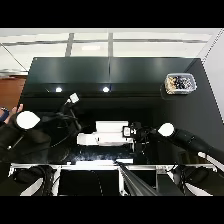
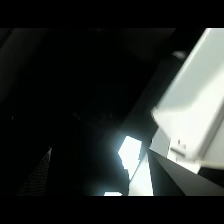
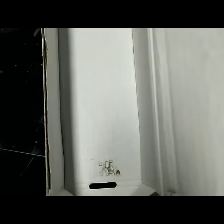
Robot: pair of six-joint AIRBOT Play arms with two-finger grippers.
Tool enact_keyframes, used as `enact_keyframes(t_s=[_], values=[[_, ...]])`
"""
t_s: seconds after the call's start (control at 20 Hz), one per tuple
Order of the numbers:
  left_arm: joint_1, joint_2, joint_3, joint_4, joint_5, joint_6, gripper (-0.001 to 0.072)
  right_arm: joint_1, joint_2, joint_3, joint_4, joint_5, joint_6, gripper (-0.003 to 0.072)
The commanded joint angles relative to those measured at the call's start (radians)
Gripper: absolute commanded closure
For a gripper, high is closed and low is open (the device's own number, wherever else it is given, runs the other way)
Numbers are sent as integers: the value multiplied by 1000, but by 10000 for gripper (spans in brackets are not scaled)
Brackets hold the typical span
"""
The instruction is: Fold the box and place the chain.
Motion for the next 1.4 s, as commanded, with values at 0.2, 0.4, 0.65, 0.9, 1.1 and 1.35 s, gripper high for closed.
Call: enact_keyframes(t_s=[0.2, 0.4, 0.65, 0.9, 1.1, 1.35], values=[[3, 40, -198, -45, -77, 399, 12, 0, -1, 0, 0, -1, 0, 142], [-71, 39, -222, -153, 100, 433, 13, 0, -1, 0, 1, -1, 0, 142], [-146, -58, -216, -182, 130, 476, 14, 0, -1, 0, 1, -1, 0, 142], [-146, -130, -174, -186, 99, 474, 31, 0, -1, 0, 1, 0, 0, 143], [-146, -151, -159, -172, 82, 474, 246, 0, -1, 0, 0, 0, 0, 142], [-146, -151, -156, -126, 65, 473, 317, 0, -1, 0, 1, 0, 0, 142]])
